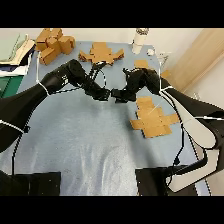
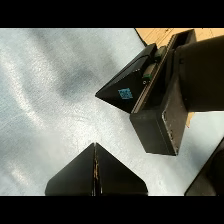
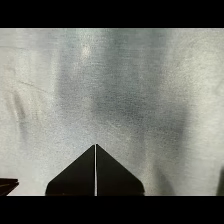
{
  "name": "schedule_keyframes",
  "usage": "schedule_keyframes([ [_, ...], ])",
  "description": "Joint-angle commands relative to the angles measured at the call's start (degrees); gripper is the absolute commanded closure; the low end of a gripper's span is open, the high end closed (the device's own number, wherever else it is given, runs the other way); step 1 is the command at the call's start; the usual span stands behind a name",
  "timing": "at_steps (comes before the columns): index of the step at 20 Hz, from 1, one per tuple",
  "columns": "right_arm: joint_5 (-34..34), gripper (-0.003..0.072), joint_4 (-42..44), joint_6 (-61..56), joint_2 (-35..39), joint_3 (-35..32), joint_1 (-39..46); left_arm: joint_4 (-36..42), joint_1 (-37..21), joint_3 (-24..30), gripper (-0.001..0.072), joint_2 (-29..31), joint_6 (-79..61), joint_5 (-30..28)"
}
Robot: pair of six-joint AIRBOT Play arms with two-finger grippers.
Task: Fold the box.
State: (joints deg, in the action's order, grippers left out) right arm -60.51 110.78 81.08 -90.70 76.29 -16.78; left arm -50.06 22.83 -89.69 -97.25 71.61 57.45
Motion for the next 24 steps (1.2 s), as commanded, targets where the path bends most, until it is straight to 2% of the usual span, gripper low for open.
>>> schedule_keyframes([
  [1,-0.1,0.0682,0.0,0.0,-0.2,0.1,0.0,0.2,0.0,0.0,0.0696,-0.2,0.0,-0.1],
  [15,0.0,0.0682,-0.2,0.0,-0.4,0.1,0.0,0.3,0.0,0.1,0.0696,-0.4,0.0,-0.1],
  [19,1.0,0.0682,-0.2,0.0,-0.4,0.1,0.0,0.8,0.0,0.1,0.0695,-0.4,0.0,-2.4],
  [20,0.5,0.0682,-3.2,0.0,-0.4,1.0,0.5,0.8,0.0,0.1,0.0696,-0.4,0.0,-2.3],
  [21,-2.6,0.0682,-9.7,0.0,-0.3,3.6,1.7,0.8,0.1,0.1,0.0696,-0.4,0.0,-1.7],
  [24,-19.0,0.0682,-35.8,1.6,1.2,11.5,7.3,0.8,-0.1,0.1,0.0696,-0.4,0.0,-2.0],
])
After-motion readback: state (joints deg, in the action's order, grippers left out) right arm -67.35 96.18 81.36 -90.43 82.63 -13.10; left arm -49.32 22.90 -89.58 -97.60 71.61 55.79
